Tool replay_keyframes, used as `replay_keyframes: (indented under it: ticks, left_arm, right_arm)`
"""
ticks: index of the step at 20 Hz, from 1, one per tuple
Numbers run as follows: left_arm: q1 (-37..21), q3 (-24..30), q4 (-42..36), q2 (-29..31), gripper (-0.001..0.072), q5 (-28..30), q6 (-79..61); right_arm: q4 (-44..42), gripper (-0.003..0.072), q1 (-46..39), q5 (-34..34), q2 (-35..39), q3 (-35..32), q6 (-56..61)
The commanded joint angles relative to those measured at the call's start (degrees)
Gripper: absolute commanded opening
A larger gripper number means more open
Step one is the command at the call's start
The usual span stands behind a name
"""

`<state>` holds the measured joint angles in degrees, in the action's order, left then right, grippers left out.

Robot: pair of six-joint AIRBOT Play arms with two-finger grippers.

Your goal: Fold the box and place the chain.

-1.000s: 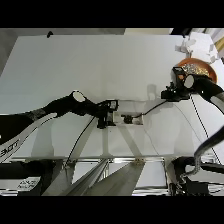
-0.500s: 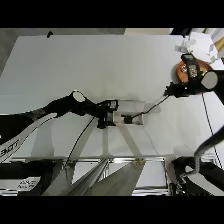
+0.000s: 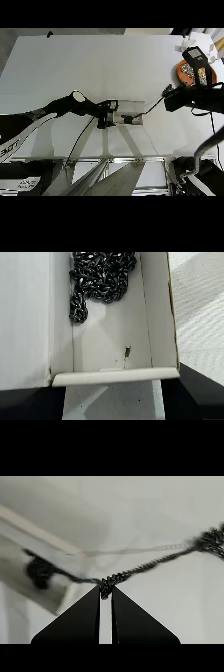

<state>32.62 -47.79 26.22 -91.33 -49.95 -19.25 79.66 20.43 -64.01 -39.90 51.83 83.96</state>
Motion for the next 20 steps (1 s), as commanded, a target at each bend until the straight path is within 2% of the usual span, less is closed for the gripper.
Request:
replay_keyframes:
  ticks: [1, 3, 4, 10, 14, 20]
  left_arm:
    - [0.0, 0.0, 0.0, 0.0, 0.021, 0.0, 0.0]
    - [0.0, 0.0, 0.0, 0.0, 0.021, 0.0, 0.0]
    - [0.0, 0.0, 0.0, 0.0, 0.021, 0.0, 0.0]
    - [0.0, 0.0, 0.0, 0.0, 0.021, 0.0, 0.0]
    - [0.0, 0.0, 0.0, 0.0, 0.021, 0.0, 0.0]
    - [0.0, 0.0, 0.0, 0.0, 0.021, 0.0, 0.0]
  right_arm:
    - [-14.1, 0.002, 2.8, 3.1, 2.6, 0.0, -0.2]
    - [-21.6, 0.002, 3.5, 5.6, 2.6, 0.0, -2.6]
    - [-22.6, 0.002, 4.4, 6.3, 2.6, 0.0, -3.1]
    - [-22.6, 0.002, 11.4, 8.2, 0.3, -1.6, -3.0]
    - [-21.6, 0.002, 14.7, 15.9, -5.2, -7.3, -3.0]
    - [-19.3, 0.0021, 14.9, 16.9, -17.3, -10.4, -3.0]
